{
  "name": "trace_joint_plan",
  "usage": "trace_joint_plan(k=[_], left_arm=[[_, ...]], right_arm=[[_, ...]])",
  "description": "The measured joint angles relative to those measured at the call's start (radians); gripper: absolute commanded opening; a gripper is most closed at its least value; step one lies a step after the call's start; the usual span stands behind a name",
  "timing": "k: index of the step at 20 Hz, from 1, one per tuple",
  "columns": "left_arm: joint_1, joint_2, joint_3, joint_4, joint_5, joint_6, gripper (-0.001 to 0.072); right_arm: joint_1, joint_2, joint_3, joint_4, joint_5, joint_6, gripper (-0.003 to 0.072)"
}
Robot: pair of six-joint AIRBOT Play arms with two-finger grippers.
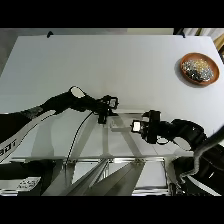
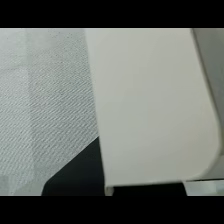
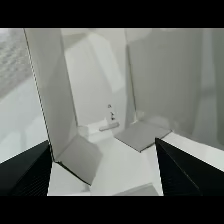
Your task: Fold the box and place the chain.
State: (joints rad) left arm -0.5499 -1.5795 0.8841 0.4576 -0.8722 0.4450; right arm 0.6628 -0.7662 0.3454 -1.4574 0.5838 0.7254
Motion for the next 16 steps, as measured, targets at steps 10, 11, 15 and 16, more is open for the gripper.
trace_joint_plan(k=[10,11,15,16], left_arm=[[0.000,0.000,0.000,0.000,0.000,0.000,0.0011],[0.000,0.000,0.000,0.000,0.000,0.000,0.0011],[0.000,0.000,0.000,0.000,0.000,0.000,0.0011],[0.000,0.000,0.000,0.000,0.000,0.000,0.0011]], right_arm=[[-0.131,0.000,0.005,0.175,0.010,-0.023,0.0691],[-0.143,0.000,0.005,0.196,0.010,-0.046,0.0664],[-0.166,-0.015,0.005,0.275,0.008,-0.124,0.0653],[-0.169,-0.032,0.005,0.296,0.003,-0.150,0.0653]])
